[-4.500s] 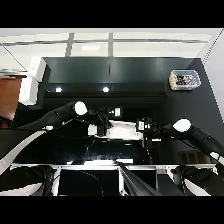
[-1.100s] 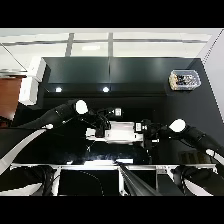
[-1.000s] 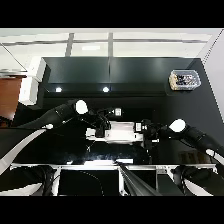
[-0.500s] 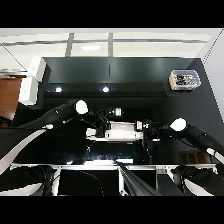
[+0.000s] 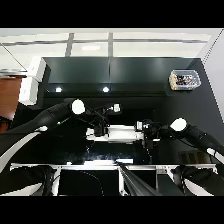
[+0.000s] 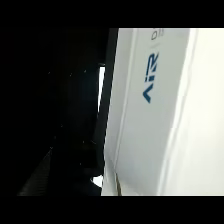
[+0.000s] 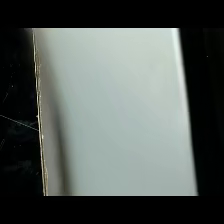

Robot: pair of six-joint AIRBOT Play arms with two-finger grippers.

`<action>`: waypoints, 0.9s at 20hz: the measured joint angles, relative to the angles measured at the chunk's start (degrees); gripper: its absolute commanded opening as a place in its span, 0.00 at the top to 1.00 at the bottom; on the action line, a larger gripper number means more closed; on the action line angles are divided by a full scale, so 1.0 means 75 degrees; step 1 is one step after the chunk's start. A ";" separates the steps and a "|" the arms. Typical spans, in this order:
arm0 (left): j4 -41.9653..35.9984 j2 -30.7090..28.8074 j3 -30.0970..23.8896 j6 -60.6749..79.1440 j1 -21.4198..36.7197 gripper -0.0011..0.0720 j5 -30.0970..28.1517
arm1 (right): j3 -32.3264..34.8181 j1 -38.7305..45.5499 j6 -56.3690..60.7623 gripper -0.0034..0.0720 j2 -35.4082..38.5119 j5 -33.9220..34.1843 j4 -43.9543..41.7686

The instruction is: Fold the box and place the chain.

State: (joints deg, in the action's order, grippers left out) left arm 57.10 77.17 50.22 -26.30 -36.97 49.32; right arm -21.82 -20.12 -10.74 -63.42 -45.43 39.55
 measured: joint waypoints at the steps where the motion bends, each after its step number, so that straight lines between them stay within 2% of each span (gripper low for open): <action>1: 0.0242 -0.0163 0.0000 -0.0469 0.0000 0.03 0.0134 | 0.0000 0.0000 0.0000 0.64 0.0000 0.0000 0.0000; 2: 0.0466 -0.0318 0.0000 -0.0933 0.0009 0.09 0.0277 | 0.0000 0.0000 0.0000 0.64 0.0000 0.0000 0.0000; 3: 0.0670 -0.0478 0.0000 -0.1466 0.0017 0.29 0.0466 | 0.0000 0.0000 0.0000 0.64 0.0000 0.0000 0.0000; 4: 0.0825 -0.0618 0.0000 -0.1988 0.0041 0.79 0.0711 | 0.0000 0.0000 0.0000 0.64 0.0000 0.0000 0.0000; 5: 0.0950 -0.0752 0.0000 -0.2570 0.0076 0.96 0.0982 | 0.0000 0.0000 0.0000 0.64 0.0000 0.0000 -0.0003; 8: 0.1017 -0.1105 -0.0067 -0.3701 0.0114 0.96 0.1961 | 0.0000 0.0000 -0.0003 0.64 0.0000 0.0000 -0.0003; 10: 0.0641 -0.1428 -0.0297 -0.4138 0.0064 0.96 0.2034 | 0.0000 0.0000 0.0000 0.64 0.0000 0.0000 -0.0006; 12: -0.0224 -0.1731 -0.0685 -0.4386 0.0029 0.95 0.1577 | 0.0000 0.0000 -0.0003 0.64 0.0000 0.0000 -0.0006; 16: -0.2675 -0.1944 -0.1571 -0.4194 -0.0003 0.94 -0.0163 | 0.0000 0.0000 -0.0003 0.64 0.0000 0.0000 -0.0009; 17: -0.3121 -0.1903 -0.1690 -0.4077 -0.0009 0.87 -0.0624 | 0.0000 0.0000 0.0000 0.64 0.0000 0.0000 -0.0009; 18: -0.3439 -0.1833 -0.1778 -0.3990 -0.0009 0.86 -0.1061 | 0.0000 0.0000 0.0000 0.64 0.0000 0.0000 -0.0009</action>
State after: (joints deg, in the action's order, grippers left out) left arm 31.31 63.42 36.88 -56.23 -37.04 41.36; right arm -21.82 -20.12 -10.74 -63.42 -45.43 39.48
